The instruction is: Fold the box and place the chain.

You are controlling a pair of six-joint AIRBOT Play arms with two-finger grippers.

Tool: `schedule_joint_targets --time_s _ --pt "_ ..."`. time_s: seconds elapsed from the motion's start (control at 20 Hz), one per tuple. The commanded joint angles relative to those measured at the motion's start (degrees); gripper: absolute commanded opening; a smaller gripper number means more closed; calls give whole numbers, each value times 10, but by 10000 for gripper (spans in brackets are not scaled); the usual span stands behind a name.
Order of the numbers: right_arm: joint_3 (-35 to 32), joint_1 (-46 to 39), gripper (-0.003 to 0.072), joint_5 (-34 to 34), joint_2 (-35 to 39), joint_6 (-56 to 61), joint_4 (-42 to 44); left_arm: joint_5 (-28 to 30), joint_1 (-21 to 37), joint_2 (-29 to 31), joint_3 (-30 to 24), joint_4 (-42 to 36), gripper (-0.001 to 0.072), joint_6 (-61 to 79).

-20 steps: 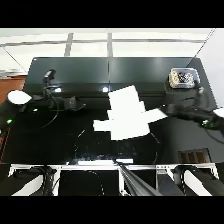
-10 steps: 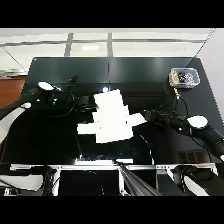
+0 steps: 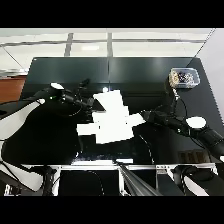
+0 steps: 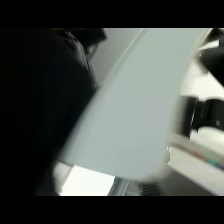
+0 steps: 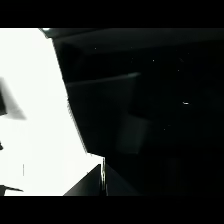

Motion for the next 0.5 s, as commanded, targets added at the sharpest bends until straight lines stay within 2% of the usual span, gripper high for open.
schedule_joint_targets --time_s 0.0,0.15,0.2,0.25,0.3,0.45 --pt "0 0 15 0 0 0 0 -124 -17 -33 57 50 352 50" --pt "0 0 15 0 0 0 -2 -161 -40 -67 120 125 310 53" --pt "0 0 15 0 0 0 -2 -174 -52 -78 142 151 242 52" --pt "0 0 15 0 0 0 -2 -182 -64 -84 160 167 215 54" --pt "0 0 15 0 0 0 -2 -178 -70 -85 173 180 125 56" --pt "0 0 15 -1 0 0 -15 -168 -72 -85 201 176 26 57"
